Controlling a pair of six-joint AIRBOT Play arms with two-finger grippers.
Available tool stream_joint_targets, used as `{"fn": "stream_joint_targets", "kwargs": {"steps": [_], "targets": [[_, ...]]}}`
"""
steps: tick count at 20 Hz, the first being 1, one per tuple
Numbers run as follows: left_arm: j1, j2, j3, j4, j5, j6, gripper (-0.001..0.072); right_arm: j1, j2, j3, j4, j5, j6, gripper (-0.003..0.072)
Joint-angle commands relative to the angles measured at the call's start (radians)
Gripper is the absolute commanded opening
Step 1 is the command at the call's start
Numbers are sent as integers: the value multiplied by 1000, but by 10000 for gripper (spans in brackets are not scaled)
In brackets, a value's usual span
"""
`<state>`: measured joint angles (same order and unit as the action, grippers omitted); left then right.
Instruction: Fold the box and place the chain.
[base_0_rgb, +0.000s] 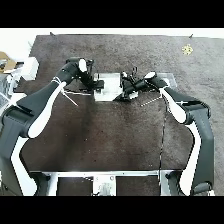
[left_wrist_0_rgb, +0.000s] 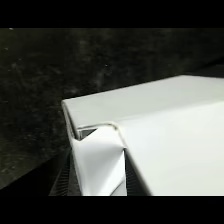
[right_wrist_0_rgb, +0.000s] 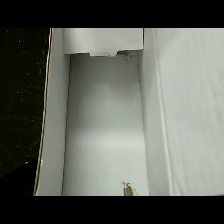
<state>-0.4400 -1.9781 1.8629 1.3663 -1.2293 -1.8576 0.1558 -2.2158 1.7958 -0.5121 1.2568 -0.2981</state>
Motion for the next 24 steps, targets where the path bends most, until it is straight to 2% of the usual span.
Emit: {"fn": "stream_joint_targets", "kwargs": {"steps": [1, 6, 7, 8, 11, 17, 18, 20, 21, 22, 24], "targets": [[-42, -6, 17, 176, -13, -129, 342, 1, 0, 1, 0, 0, 0, 437], [-71, -38, 22, 243, -20, -188, 341, 1, 0, 1, 0, 1, 0, 437], [-76, -43, 23, 265, -17, -202, 324, 1, 0, 1, 0, 1, 0, 437], [-80, -50, 34, 295, -31, -230, 272, 1, 0, 1, 0, 1, 0, 437], [-84, -68, 45, 311, -48, -245, 272, 1, 0, 1, 0, 0, 0, 437], [-92, -71, 45, 330, -13, -256, 270, 1, 0, 1, 0, 0, 0, 437], [-92, -71, 45, 330, -13, -256, 185, 1, 0, 1, 0, 0, 0, 437], [-92, -71, 45, 328, -8, -256, 160, 1, 0, 1, 0, 0, 0, 437], [-92, -71, 45, 328, -8, -256, 48, 1, 0, 1, 0, 0, 0, 437], [-92, -71, 45, 328, -8, -260, 13, 1, 0, 1, 0, 0, 0, 437], [-92, -71, 45, 317, 0, -263, 13, 1, 0, 1, 0, 0, 0, 437]]}}
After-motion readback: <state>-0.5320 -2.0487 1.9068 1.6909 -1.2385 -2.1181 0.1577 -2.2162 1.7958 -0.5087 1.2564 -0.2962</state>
